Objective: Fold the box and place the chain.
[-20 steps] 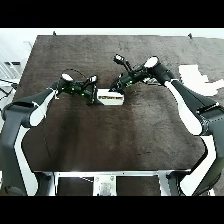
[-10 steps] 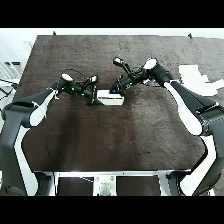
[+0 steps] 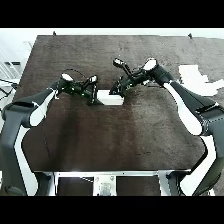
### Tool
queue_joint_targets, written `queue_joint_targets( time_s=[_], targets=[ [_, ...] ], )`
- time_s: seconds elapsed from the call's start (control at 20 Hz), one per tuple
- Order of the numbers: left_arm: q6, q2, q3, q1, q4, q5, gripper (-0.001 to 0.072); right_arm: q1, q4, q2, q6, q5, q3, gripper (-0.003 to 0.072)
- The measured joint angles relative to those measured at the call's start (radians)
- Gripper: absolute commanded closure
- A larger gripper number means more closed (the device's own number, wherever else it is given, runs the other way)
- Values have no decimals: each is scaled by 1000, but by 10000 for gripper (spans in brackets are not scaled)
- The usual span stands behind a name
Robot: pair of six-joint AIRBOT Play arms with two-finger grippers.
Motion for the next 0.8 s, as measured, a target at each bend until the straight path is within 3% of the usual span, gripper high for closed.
queue_joint_targets(
  time_s=[0.45,0.55,0.7,0.8],
  targets=[
    [5,0,0,-1,2,-4,412,9,13,0,-1,-4,-82,539],
    [4,0,0,-1,2,-4,412,9,24,0,-3,1,-87,439],
    [1,0,0,-1,2,-4,412,2,68,-1,-31,7,-92,442],
    [-3,0,0,0,1,-4,412,-9,122,-2,-51,12,-93,536]
  ],
)
